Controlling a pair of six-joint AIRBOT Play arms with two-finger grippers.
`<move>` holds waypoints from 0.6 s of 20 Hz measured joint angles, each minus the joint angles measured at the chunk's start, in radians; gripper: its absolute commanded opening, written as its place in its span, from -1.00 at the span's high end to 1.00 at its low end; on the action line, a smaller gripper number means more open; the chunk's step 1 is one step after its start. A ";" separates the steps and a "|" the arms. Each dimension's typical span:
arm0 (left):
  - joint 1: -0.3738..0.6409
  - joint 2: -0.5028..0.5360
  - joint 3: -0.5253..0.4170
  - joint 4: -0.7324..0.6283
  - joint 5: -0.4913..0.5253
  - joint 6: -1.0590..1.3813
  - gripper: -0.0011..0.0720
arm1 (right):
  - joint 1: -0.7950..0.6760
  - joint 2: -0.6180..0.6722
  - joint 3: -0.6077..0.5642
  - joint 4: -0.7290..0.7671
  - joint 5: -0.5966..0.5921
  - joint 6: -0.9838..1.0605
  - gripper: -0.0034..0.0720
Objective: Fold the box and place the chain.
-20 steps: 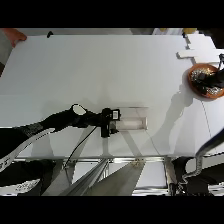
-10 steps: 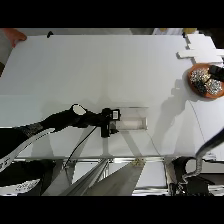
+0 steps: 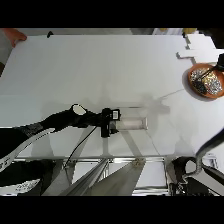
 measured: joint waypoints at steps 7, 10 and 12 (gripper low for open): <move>0.000 0.000 0.000 0.000 0.000 0.000 0.06 | 0.283 0.229 -0.003 0.026 0.198 0.020 0.85; 0.000 0.000 0.000 0.000 0.000 0.000 0.06 | 0.421 0.302 -0.023 0.044 0.227 0.060 0.85; 0.000 0.000 0.000 0.000 0.000 0.000 0.06 | 0.511 0.338 -0.051 0.052 0.233 0.093 0.85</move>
